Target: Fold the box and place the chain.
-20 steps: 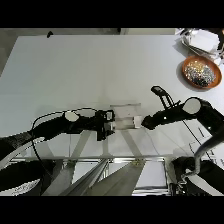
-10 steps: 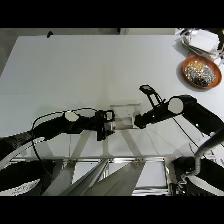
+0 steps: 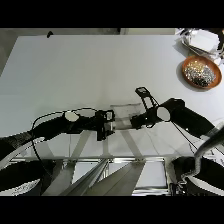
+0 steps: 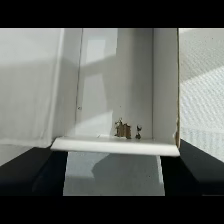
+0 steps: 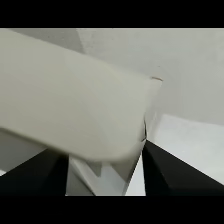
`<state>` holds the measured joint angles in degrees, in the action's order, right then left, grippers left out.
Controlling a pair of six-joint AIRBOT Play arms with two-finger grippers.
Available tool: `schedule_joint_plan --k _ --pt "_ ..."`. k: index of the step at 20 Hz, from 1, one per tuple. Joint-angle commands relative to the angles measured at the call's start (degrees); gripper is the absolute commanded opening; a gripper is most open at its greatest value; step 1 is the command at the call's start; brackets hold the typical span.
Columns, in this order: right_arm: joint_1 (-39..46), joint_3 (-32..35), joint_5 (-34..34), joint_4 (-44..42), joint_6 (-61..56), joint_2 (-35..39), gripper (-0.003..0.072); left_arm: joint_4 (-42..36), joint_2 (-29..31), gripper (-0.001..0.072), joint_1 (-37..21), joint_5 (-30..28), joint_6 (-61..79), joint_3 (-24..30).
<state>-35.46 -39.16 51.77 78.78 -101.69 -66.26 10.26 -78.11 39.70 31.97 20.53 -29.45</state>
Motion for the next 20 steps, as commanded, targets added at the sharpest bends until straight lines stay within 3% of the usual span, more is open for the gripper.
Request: schedule_joint_plan --k 1,4,5,7,9,11,13,15,18,20 --pt "-3.0 -0.4 -1.3 3.6 -4.2 -2.9 0.0402 0.0 0.0 0.0252 0.0 0.0 0.0 0.0" --pt "-4.6 -0.6 -1.7 6.2 -6.4 -4.0 0.0393 0.0 0.0 0.0252 0.0 0.0 0.0 0.0" --pt "-4.6 -0.6 -1.6 6.3 -6.5 -4.1 0.0359 0.0 0.0 0.0252 0.0 0.0 0.0 0.0" --pt "-4.6 -0.6 -1.6 7.0 -6.4 -4.2 0.0172 0.0 0.0 0.0252 0.0 0.0 0.0 0.0" --pt "-4.6 -0.6 -1.6 8.1 -6.3 -4.2 0.0152 0.0 0.0 0.0252 0.0 0.0 0.0 0.0" --pt "-4.6 -0.6 -1.4 9.0 -6.3 -4.2 0.0018 0.0 0.0 0.0252 0.0 0.0 0.0 0.0" --pt "-4.6 -0.7 -0.6 9.4 -6.3 -4.2 0.0020 0.0 0.0 0.0252 0.0 0.0 0.0 0.0" --pt "-4.6 -1.1 1.0 9.5 -6.3 -4.2 0.0274 0.0 0.0 0.0252 0.0 0.0 0.0 0.0" --pt "-4.6 -3.6 4.0 10.6 -6.4 -4.5 0.0290 0.0 0.0 0.0252 0.0 0.0 0.0 0.0" --pt "-4.5 -6.5 7.7 12.3 -6.5 -6.3 0.0237 0.0 0.0 0.0252 0.0 0.0 0.0 0.0"
